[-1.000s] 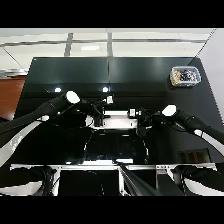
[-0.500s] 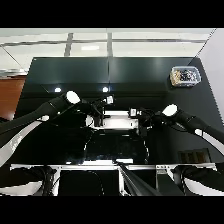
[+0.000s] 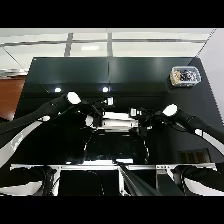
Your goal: Fold the box and place the chain.
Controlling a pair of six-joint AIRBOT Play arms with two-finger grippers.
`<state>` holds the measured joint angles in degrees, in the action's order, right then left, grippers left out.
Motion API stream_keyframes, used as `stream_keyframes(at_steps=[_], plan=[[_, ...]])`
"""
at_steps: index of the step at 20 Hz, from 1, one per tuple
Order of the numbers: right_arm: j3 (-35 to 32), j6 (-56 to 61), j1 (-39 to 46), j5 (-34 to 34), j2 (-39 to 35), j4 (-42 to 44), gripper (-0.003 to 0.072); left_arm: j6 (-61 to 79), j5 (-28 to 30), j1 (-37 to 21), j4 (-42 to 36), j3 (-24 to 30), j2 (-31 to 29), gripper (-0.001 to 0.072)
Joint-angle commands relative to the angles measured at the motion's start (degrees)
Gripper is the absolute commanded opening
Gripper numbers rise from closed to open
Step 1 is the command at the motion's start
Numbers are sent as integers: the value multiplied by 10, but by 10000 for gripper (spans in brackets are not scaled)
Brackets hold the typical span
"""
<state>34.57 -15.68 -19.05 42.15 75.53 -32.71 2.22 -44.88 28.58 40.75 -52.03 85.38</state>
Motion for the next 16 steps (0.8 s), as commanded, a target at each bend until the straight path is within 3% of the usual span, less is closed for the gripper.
stream_keyframes(at_steps=[1,2,4,5,9,12,14,15,16], plan=[[1,0,0,0,0,1,481,-10,-3,0,-3,0,-2,221],[1,0,0,0,0,1,481,-12,-3,0,-2,0,-6,295],[1,0,0,1,0,1,481,-23,-9,-3,3,0,-25,608],[1,0,0,1,0,1,481,-59,-10,-6,22,0,-42,707],[1,0,0,1,0,0,480,-239,-61,-30,199,0,-129,707],[1,0,-2,3,0,-3,472,-360,-180,-57,255,0,-180,701],[1,0,-5,2,0,-6,471,-451,-277,-63,216,2,-179,655],[1,0,-5,2,0,-6,470,-478,-317,-63,167,12,-174,426],[1,0,-5,2,0,-6,428,-472,-343,-59,107,26,-166,97]])
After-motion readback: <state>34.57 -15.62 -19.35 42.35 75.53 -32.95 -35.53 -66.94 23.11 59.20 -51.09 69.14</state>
